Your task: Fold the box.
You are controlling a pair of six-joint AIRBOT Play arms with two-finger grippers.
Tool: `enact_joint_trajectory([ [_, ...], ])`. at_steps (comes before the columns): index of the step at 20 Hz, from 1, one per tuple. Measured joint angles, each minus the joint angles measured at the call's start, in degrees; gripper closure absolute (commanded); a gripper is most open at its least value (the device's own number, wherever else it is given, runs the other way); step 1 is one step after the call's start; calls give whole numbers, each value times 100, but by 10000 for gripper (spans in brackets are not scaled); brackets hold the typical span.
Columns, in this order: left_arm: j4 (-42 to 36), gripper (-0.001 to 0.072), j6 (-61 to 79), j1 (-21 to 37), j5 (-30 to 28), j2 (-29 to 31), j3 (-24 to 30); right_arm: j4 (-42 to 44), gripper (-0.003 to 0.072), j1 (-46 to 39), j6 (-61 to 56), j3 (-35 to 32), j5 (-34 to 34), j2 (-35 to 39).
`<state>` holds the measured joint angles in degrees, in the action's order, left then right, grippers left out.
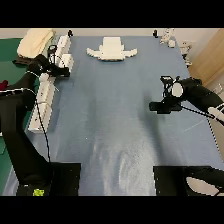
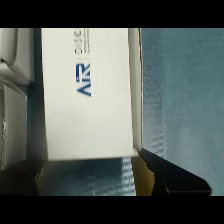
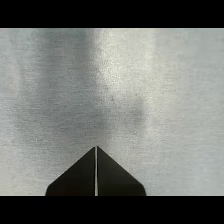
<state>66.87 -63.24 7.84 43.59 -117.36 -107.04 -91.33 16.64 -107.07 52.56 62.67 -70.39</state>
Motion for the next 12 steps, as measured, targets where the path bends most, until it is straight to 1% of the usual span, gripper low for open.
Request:
enact_joint_trajectory([
  [2, 68, 7, -2, 37, 210, 262, -70, 0, 669, 0, 0, 0, 0, 0],
  [4, 229, 7, 2, 79, 544, 573, -170, 0, 669, 0, 0, 0, 0, 0],
  [7, 369, 10, 9, 144, 981, 1139, -415, 0, 669, 0, -2, 0, 0, 0],
  [8, 407, 201, 9, 144, 1167, 1311, -476, 0, 669, 0, 0, 0, 0, 0],
  [9, 350, 622, 11, 136, 1287, 1530, -546, 0, 669, 0, 0, 0, 0, 0],
  [10, 234, 696, 15, 125, 1377, 1742, -595, 2, 669, 0, 0, 0, 0, 0],
  [12, -17, 697, 28, 87, 1696, 2124, -645, 0, 669, 0, -2, 0, 0, 0],
])
